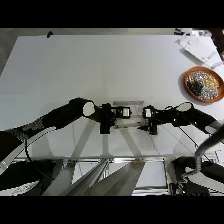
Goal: Fold the box and place the chain.
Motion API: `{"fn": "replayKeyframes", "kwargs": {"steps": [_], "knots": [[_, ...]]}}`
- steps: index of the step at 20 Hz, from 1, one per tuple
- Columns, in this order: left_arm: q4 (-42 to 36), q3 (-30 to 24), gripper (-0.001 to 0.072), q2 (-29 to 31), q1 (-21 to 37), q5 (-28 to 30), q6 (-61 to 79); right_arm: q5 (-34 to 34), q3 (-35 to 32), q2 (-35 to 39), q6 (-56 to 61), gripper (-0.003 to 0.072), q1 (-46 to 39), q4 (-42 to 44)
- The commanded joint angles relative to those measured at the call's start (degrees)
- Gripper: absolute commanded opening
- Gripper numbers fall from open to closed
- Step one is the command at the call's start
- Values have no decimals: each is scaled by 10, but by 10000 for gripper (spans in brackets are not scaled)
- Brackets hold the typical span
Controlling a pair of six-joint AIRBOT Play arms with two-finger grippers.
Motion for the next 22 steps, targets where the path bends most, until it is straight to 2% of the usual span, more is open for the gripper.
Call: {"fn": "replayKeyframes", "kwargs": {"steps": [1,6,7,8,9,10,14,15,17,18,22], "knots": [[-12,0,129,-3,-9,25,4,0,0,0,-1,443,0,0],[-31,0,136,-19,-24,43,3,0,0,0,-1,443,0,0],[-35,0,158,-22,-25,43,4,0,0,0,-1,443,0,0],[-39,0,212,-25,-27,42,4,0,0,0,-1,443,0,0],[-38,0,311,-26,-29,43,4,0,0,0,-1,443,0,0],[-39,0,357,-26,-29,42,4,0,0,0,-1,443,0,0],[-39,0,355,-26,-29,38,3,0,0,0,-1,443,0,0],[-39,0,325,-25,-29,30,3,0,0,0,-1,443,0,0],[-38,0,68,-17,-28,-3,-2,0,0,0,-1,443,0,0],[-36,0,3,-9,-24,-31,-4,0,0,0,-1,443,0,0],[-35,0,2,30,4,-120,-79,0,0,0,-1,443,0,0]]}}
